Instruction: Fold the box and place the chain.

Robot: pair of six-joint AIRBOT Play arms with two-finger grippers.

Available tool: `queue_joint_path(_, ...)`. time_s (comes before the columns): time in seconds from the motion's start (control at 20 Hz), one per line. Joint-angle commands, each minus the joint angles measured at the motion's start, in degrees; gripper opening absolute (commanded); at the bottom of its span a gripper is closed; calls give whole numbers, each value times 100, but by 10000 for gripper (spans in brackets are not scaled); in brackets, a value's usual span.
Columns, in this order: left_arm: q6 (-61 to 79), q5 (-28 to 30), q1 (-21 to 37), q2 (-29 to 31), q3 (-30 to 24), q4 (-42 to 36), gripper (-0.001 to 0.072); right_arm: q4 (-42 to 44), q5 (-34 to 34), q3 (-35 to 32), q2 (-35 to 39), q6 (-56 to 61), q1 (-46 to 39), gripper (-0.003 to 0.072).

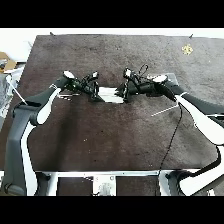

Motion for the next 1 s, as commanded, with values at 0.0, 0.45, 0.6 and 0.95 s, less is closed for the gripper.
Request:
queue_joint_path(0.0,-11,-2,7,-2,0,-2,388,-358,221,-151,-4,326,-4,196)
queue_joint_path(0.45,-11,-2,7,-2,0,-2,388,553,400,4,376,326,-17,222)
queue_joint_path(0.6,-11,-2,7,-2,0,-2,388,1285,424,39,348,326,24,9)
queue_joint_path(0.95,-11,-2,7,-2,0,-2,388,876,-103,35,-33,326,411,-1)
